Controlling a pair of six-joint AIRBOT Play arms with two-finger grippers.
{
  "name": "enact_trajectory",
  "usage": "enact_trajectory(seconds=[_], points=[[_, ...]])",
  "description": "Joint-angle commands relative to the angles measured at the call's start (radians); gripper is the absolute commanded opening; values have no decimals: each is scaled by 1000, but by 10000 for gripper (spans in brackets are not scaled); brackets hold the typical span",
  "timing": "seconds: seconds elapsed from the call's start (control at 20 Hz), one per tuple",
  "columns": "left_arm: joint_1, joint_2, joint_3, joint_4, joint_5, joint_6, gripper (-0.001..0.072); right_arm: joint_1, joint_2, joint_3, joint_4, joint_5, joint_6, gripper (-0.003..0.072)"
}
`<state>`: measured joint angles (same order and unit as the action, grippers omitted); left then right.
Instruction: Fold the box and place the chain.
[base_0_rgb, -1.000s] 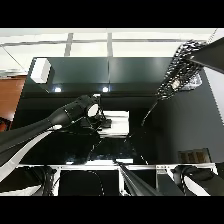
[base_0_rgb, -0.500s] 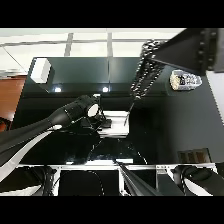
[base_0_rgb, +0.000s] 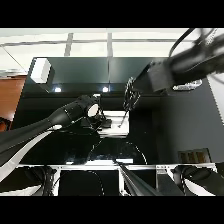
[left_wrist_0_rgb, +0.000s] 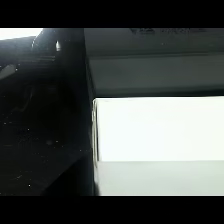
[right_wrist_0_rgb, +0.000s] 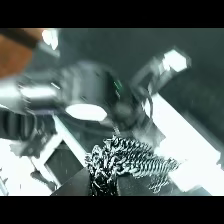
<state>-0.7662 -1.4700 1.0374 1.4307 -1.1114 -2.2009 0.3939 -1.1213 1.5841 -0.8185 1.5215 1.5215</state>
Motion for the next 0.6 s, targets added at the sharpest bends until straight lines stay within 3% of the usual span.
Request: enact_trajectory(seconds=[0.0,0.25,0.55], points=[[0,0,0,0,0,0,27,1,-2,-187,-5,-62,-12,12],[0,0,0,0,0,0,27,1,-1,-342,-90,-96,-14,12],[0,0,0,0,0,0,27,0,2,-351,-214,-49,18,12]])
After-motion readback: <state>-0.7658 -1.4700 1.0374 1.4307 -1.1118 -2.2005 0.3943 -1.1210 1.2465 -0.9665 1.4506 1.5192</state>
